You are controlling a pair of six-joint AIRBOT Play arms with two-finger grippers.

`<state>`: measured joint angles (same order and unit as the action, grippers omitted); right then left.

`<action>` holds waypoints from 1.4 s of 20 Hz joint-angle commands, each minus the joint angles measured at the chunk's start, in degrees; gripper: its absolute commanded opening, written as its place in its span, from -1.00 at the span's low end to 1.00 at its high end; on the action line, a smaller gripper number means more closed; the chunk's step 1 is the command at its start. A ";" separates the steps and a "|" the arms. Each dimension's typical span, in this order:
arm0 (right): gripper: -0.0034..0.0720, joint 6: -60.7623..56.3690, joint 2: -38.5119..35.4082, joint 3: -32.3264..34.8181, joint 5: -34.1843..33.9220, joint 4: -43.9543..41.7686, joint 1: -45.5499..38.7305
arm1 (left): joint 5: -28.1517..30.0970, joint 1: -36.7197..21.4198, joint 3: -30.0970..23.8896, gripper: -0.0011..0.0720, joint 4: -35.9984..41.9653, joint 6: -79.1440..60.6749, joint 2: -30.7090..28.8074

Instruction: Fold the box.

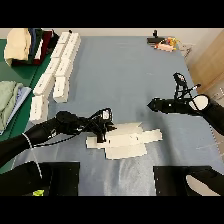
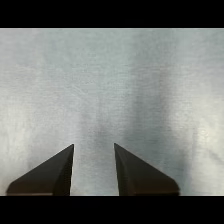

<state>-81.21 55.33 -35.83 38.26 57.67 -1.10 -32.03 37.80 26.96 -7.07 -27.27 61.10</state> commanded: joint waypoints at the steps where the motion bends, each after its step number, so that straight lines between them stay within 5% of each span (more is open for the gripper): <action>1: 0.11 -0.02 -0.02 -0.04 0.96 -0.74 0.04 | 0.09 0.04 -0.13 -0.94 0.11 2.01 0.07; 13: 0.11 -0.02 -0.04 -0.04 3.30 -1.16 0.04 | -0.46 -0.24 3.72 -0.94 0.59 -8.31 -0.15; 16: 0.11 -0.02 -0.04 -0.04 3.41 -1.49 0.04 | -5.77 -2.95 3.50 -0.94 0.63 -8.04 -0.09; 28: 0.11 -0.02 -0.04 -0.04 3.23 -1.60 0.04 | -6.80 -5.27 -1.22 -0.94 0.70 -11.37 -0.02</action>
<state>-81.23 55.33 -35.83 41.54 56.14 -1.10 -38.06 32.60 26.59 -6.37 -37.98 61.06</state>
